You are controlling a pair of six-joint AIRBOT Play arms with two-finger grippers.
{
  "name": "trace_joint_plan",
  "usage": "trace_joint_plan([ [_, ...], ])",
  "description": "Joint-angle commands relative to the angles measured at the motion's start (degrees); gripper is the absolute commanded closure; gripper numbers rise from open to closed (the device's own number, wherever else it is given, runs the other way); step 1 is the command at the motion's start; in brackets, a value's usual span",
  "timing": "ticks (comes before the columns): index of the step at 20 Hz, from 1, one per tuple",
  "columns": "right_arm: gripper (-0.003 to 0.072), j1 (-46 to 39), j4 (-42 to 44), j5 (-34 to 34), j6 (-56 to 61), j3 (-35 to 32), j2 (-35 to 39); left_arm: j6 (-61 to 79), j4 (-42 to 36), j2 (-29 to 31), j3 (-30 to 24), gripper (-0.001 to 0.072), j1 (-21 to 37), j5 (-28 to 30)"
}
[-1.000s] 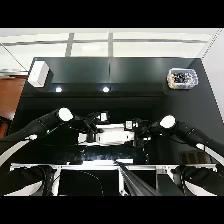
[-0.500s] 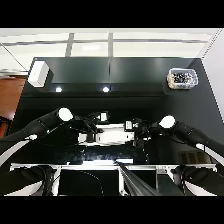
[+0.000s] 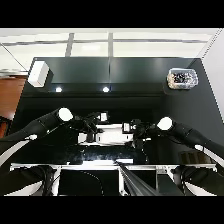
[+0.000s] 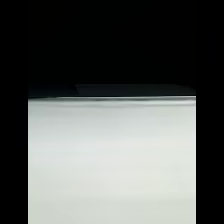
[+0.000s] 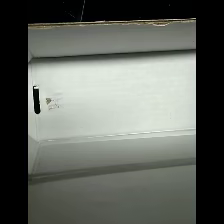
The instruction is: Fold the box and place the chain.
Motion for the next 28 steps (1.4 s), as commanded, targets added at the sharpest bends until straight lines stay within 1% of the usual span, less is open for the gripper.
trace_joint_plan([
  [1,-0.0013,0.1,-0.2,-0.3,0.3,0.0,0.0,0.0,0.0,0.0,0.0,0.0680,0.0,0.0],
  [20,-0.0012,0.1,-0.3,-0.2,1.8,0.0,0.0,0.0,0.0,0.0,0.0,0.0681,0.0,0.0],
  [21,0.0021,0.1,-0.4,-0.2,1.8,0.0,0.0,0.0,0.0,0.0,0.0,0.0680,0.0,0.0],
  [22,0.0114,0.1,-0.6,-0.2,1.8,0.0,0.0,0.0,0.0,0.0,0.0,0.0680,0.0,0.0],
  [28,0.0113,0.1,-0.6,-0.2,1.8,0.0,0.0,-0.1,0.0,0.0,0.0,0.0680,0.0,-0.5],
])
